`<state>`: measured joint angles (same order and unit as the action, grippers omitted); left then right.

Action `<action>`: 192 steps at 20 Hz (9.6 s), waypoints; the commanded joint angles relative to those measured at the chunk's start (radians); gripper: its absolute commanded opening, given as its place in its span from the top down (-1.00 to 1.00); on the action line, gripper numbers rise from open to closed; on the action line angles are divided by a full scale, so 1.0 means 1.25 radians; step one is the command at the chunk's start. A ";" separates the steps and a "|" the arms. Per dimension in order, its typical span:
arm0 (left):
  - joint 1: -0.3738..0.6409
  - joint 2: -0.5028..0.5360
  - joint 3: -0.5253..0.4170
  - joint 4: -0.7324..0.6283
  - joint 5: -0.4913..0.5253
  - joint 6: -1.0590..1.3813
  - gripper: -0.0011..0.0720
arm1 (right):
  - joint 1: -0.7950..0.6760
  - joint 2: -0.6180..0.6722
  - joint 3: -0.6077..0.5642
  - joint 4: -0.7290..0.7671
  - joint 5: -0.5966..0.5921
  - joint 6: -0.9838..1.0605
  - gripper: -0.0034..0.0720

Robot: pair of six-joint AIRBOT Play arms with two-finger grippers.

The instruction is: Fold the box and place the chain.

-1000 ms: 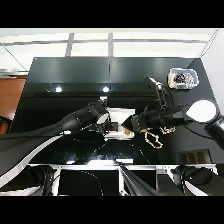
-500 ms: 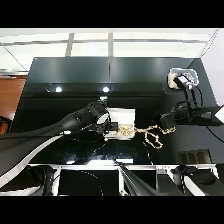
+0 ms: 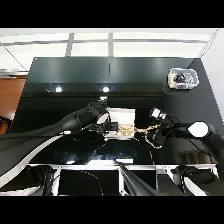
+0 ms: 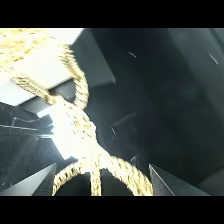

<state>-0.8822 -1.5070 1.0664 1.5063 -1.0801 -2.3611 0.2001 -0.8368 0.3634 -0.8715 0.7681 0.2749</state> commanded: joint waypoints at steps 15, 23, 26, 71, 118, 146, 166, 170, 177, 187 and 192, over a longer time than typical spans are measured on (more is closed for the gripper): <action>0.000 0.000 0.000 0.000 -0.001 0.000 0.89 | 0.034 -0.111 -0.019 0.068 -0.123 -0.137 -1.00; 0.000 0.000 0.000 0.000 -0.001 0.000 0.89 | 0.033 -0.098 -0.013 0.065 -0.072 -0.062 0.89; 0.000 0.000 0.000 0.000 -0.001 0.000 0.89 | 0.033 -0.051 0.032 0.032 -0.009 0.070 0.89; 0.000 0.000 0.000 0.000 0.003 0.000 0.89 | 0.190 -0.065 0.312 0.155 0.161 0.634 0.89; 0.382 0.196 -0.395 -0.791 0.190 2.203 -0.97 | -0.189 0.070 0.310 -0.053 0.324 0.662 -0.41; 0.308 0.149 -0.363 -0.840 0.253 2.169 -0.96 | -0.125 0.070 0.278 -0.055 0.256 0.662 -0.41; 0.266 0.149 -0.363 -0.837 0.266 2.167 -0.29 | -0.125 0.057 0.275 -0.055 0.218 0.662 -0.41; 0.258 0.149 -0.363 -0.831 0.276 2.161 -0.06 | -0.075 0.025 0.277 -0.022 0.127 0.661 -0.97; 0.258 0.149 -0.363 -0.831 0.276 2.161 -0.06 | 0.013 -0.275 0.432 -0.012 -0.007 0.650 -0.96; 0.258 0.149 -0.363 -0.831 0.276 2.161 -0.06 | 0.012 -0.349 0.475 0.072 0.309 0.134 -0.96; 0.258 0.149 -0.363 -0.831 0.276 2.161 -0.06 | 0.020 -0.298 0.476 0.058 0.392 0.111 -0.88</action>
<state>-0.5587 -1.3205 0.6136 0.4667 -0.7349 0.3401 0.2207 -1.2400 0.9554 -0.7902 1.1721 0.4862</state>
